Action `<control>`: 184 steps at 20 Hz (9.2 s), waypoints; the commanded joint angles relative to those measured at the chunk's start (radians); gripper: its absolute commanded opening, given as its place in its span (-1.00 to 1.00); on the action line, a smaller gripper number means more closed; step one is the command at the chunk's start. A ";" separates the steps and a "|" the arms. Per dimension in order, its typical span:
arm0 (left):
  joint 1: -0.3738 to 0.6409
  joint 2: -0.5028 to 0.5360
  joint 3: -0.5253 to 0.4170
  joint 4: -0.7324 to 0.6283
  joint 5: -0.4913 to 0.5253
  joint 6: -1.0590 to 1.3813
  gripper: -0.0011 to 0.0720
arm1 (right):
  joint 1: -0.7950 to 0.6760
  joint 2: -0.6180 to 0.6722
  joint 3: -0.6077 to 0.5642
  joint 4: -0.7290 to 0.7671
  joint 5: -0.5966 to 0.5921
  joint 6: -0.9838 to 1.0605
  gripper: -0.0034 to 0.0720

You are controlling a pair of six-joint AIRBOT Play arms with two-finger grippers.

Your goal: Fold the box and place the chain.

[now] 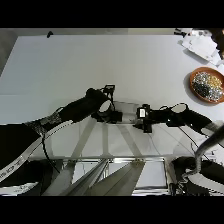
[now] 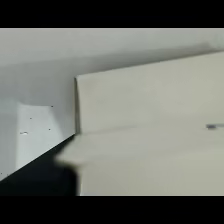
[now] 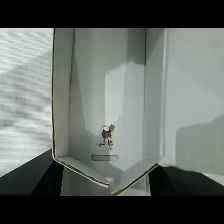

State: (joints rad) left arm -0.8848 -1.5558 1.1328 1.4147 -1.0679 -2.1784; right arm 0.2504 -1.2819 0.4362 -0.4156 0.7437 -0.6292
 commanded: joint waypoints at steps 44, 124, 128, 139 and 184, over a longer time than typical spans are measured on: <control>0.033 -0.082 0.057 -0.007 -0.085 0.095 -0.96 | 0.001 0.000 0.000 0.001 0.001 0.003 0.20; 0.438 0.028 -0.430 -1.047 0.197 2.686 0.75 | 0.001 0.000 0.000 0.001 0.001 0.003 0.20; 0.438 0.029 -0.430 -1.047 0.196 2.686 0.04 | 0.001 0.000 0.000 0.001 0.001 0.003 0.20; 0.417 0.029 -0.430 -1.047 0.196 2.687 -0.02 | 0.001 0.000 0.000 0.001 0.001 0.003 0.20; 0.417 0.031 -0.430 -1.048 0.240 2.569 -0.27 | 0.001 0.497 0.000 -0.451 -0.026 0.848 0.74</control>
State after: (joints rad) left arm -0.4686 -1.5253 0.7025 0.3634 -0.8379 0.4213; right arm 0.2512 -0.8474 0.4351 -1.0080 0.7200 0.1776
